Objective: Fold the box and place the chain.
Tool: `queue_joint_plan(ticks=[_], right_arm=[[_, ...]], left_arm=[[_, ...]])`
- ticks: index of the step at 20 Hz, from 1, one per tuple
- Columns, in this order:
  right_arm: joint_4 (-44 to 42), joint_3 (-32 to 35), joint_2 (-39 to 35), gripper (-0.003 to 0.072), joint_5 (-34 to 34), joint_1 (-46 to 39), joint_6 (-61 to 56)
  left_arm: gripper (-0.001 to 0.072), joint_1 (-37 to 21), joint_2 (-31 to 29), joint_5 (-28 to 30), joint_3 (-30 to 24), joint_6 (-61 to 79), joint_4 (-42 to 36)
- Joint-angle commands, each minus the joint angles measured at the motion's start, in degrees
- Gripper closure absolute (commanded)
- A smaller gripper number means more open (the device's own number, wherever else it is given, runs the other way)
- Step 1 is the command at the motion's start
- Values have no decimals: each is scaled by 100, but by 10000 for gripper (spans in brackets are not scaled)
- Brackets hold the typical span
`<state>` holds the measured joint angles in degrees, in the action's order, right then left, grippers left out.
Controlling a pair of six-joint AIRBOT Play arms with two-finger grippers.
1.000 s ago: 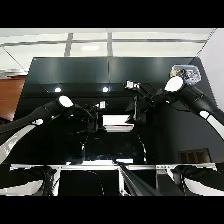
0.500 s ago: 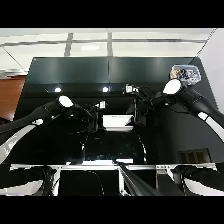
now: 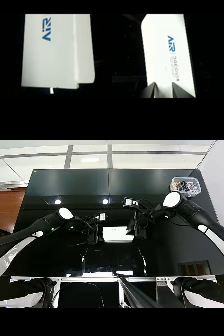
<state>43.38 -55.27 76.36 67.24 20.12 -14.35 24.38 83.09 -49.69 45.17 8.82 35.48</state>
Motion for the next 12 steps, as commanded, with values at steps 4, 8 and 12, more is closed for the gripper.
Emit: queue_joint_plan(ticks=[4, 8, 12], right_arm=[[-4, -4, -2, 442, -44, 0, -149], [-11, -7, -4, 440, -42, 0, -146], [-22, -7, -2, 186, -122, 0, -101]], left_arm=[[306, 2, 4, -4, 4, 2, 0], [306, 2, 4, -4, 4, 2, 0], [306, 2, 4, -4, 4, 2, 0]])
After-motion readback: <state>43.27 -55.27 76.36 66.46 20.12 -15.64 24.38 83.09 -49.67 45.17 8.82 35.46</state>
